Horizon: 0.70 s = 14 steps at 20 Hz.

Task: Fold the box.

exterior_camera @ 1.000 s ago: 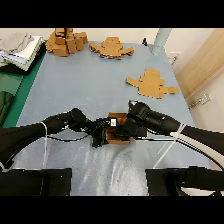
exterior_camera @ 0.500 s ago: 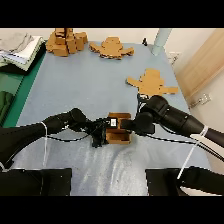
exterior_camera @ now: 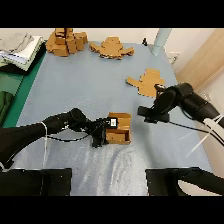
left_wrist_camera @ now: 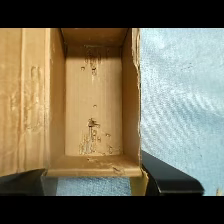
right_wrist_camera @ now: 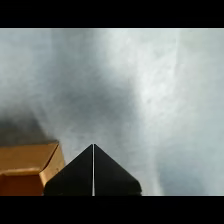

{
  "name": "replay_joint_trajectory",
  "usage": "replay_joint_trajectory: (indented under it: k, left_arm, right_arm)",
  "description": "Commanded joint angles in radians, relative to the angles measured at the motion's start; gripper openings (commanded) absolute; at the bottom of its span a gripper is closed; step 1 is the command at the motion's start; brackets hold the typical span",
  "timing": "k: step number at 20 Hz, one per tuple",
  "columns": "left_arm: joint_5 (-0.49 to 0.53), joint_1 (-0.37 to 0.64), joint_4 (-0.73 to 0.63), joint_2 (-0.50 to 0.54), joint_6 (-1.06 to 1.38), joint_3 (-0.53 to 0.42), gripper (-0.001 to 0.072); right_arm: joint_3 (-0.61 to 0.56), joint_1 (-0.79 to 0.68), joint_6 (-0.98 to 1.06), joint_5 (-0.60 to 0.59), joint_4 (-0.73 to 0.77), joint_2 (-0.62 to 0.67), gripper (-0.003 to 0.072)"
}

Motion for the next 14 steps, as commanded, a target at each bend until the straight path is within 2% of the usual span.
replay_joint_trajectory:
  k: [1, 4, 6, 10, 14]
  left_arm:
    - [0.000, 0.000, 0.000, 0.000, 0.000, 0.001, 0.0519]
    - [0.000, 0.000, 0.000, 0.000, 0.000, 0.001, 0.0520]
    - [0.000, 0.000, 0.000, 0.000, 0.000, 0.001, 0.0520]
    - [0.000, 0.000, 0.000, 0.000, 0.000, 0.001, 0.0520]
    - [0.000, 0.000, 0.000, 0.000, 0.000, 0.001, 0.0519]
  right_arm:
    - [0.000, -0.252, -0.379, 0.031, 0.346, -0.082, 0.0003]
    - [0.000, -0.380, -0.727, -0.014, 0.743, -0.220, 0.0003]
    - [0.021, -0.388, -0.890, -0.081, 0.874, -0.313, 0.0003]
    - [0.115, -0.344, -0.943, -0.136, 0.879, -0.443, 0.0002]
    - [0.189, -0.283, -1.073, -0.190, 0.878, -0.453, 0.0002]
